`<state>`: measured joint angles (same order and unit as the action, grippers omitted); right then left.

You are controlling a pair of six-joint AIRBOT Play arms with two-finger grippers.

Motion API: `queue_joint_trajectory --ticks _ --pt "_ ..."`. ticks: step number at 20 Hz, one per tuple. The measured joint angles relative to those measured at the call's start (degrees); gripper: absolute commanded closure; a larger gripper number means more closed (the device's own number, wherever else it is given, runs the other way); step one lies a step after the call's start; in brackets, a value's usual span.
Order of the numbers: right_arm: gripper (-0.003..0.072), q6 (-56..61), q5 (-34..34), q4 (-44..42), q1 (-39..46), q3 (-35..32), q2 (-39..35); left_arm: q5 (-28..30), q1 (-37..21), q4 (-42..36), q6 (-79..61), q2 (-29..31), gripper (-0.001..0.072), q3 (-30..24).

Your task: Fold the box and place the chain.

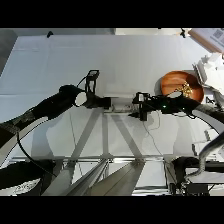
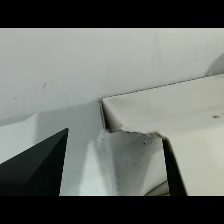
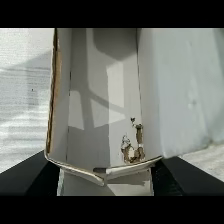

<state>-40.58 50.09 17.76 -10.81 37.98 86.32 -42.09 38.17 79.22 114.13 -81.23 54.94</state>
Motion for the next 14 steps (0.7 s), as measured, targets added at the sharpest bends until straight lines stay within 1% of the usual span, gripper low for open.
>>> queue_joint_trajectory --ticks 4,5,7,10,13,14 --pt "0.0139 0.0 0.0 0.0 0.0 0.0 0.0 -4.1 0.7 4.7 4.4 -2.8 0.0097 3.7" --pt "0.0139 0.0 0.1 0.0 0.0 0.0 0.0 -5.6 0.9 5.6 5.0 -3.8 0.0126 5.1" --pt "0.0139 0.0 0.1 0.0 0.0 0.0 0.0 -8.2 1.3 6.7 5.9 -5.7 0.015 7.5" --pt "0.0139 0.0 0.0 0.0 0.0 0.0 0.0 -10.9 2.4 7.6 7.2 -8.2 0.0155 10.2" --pt "0.0139 0.0 0.1 0.0 0.0 0.0 0.0 -12.2 3.5 8.2 9.1 -10.0 0.0162 11.3" --pt "0.0139 0.0 0.1 0.0 0.0 0.0 0.0 -12.5 3.8 8.5 9.6 -10.4 0.0238 11.5"
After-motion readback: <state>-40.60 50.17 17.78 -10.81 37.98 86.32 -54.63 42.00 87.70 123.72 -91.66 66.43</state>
